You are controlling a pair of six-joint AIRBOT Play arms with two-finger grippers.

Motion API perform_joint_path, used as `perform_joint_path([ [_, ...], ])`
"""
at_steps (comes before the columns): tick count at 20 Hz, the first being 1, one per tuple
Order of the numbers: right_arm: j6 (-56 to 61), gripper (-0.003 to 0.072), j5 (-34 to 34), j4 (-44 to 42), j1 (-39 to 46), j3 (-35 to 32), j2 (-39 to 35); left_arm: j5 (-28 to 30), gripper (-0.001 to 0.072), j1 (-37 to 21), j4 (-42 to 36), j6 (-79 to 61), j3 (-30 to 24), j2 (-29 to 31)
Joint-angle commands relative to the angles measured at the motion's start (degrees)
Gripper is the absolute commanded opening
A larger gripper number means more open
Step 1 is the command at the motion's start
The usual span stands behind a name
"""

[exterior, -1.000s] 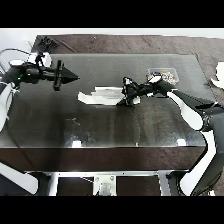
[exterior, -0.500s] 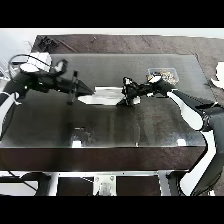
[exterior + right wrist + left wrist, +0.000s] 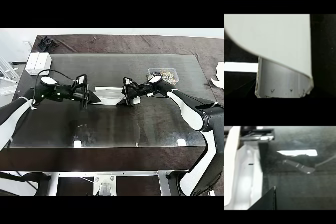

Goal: Fold the box and place the chain.

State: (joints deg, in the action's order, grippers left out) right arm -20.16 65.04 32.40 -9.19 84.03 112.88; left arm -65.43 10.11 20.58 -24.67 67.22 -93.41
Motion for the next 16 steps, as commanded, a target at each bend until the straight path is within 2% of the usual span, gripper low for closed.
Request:
perform_joint_path([
  [1,0.00,0.0496,0.00,-0.02,-0.02,-0.02,0.02,4.07,0.0018,0.22,-1.44,1.05,4.81,-5.18],
  [7,0.00,0.0496,0.00,-0.02,-0.02,-0.02,0.02,11.56,0.0018,0.22,-1.27,2.01,16.20,-10.64],
  [9,0.00,0.0496,0.00,-0.02,-0.02,-0.02,0.02,12.04,0.0018,0.15,-1.25,2.38,19.45,-12.17],
  [16,0.00,0.0496,0.00,-0.02,-0.02,-0.02,0.02,13.40,0.0018,0.17,0.04,3.87,20.83,-15.63],
])
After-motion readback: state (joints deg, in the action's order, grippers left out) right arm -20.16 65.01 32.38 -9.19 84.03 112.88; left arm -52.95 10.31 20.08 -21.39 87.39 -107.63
